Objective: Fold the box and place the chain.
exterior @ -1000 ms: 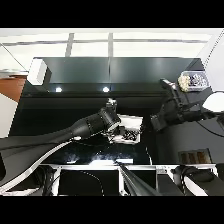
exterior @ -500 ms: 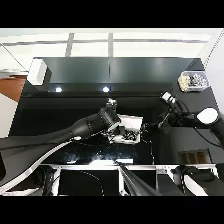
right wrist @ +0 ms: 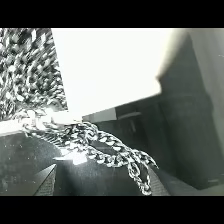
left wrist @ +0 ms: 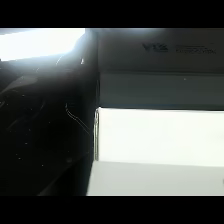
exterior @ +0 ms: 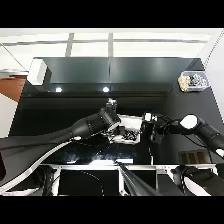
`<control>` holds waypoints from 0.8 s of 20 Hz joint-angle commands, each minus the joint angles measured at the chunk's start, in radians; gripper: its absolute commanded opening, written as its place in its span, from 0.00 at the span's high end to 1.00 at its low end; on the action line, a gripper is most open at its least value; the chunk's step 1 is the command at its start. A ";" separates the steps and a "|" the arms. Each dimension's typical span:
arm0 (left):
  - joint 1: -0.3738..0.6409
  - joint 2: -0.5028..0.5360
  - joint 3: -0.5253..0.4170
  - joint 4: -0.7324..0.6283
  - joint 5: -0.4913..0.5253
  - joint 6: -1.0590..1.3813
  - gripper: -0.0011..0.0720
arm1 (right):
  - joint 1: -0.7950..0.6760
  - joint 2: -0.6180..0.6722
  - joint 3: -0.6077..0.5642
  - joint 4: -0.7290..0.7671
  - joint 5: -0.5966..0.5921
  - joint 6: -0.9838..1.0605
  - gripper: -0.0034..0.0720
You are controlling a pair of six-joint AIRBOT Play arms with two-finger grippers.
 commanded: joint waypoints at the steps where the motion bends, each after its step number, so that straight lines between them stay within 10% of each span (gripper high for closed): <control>1: 0.001 -0.001 0.000 0.000 0.000 0.000 0.94 | 0.022 -0.037 -0.003 0.007 -0.055 -0.100 0.01; 16: 0.001 -0.001 0.000 0.000 0.000 0.001 0.94 | 0.022 -0.051 -0.003 0.103 -0.072 -0.128 0.02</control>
